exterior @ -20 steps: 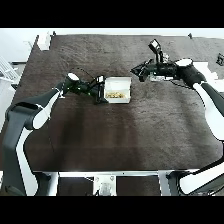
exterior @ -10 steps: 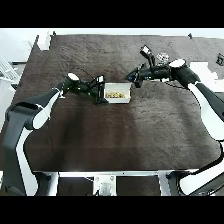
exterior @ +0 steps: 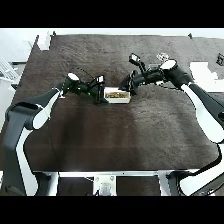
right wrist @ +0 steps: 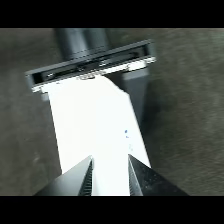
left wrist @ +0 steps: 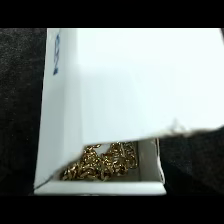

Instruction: Fold the box and place the chain.

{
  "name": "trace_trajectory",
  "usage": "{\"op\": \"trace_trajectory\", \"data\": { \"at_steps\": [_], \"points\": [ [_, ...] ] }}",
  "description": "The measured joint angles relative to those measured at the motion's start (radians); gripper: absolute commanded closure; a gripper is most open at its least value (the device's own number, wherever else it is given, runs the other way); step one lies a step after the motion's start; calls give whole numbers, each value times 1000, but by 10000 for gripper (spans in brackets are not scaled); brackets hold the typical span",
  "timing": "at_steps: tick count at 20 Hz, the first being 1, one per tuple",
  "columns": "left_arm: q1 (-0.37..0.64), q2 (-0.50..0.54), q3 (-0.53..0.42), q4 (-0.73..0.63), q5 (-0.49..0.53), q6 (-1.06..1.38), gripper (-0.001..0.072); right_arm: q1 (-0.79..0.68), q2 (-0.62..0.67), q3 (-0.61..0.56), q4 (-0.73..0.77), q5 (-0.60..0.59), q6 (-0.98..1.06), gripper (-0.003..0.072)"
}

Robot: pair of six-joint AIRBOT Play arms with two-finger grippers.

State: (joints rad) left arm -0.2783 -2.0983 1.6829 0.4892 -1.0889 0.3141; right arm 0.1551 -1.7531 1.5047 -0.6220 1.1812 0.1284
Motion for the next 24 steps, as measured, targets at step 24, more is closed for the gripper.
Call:
{"op": "trace_trajectory", "data": {
  "at_steps": [24],
  "points": [
    [0, 0, 0, 0, 0, 0, 231, 6, -37, 0, -26, -10, -63, 284]
  ]
}}
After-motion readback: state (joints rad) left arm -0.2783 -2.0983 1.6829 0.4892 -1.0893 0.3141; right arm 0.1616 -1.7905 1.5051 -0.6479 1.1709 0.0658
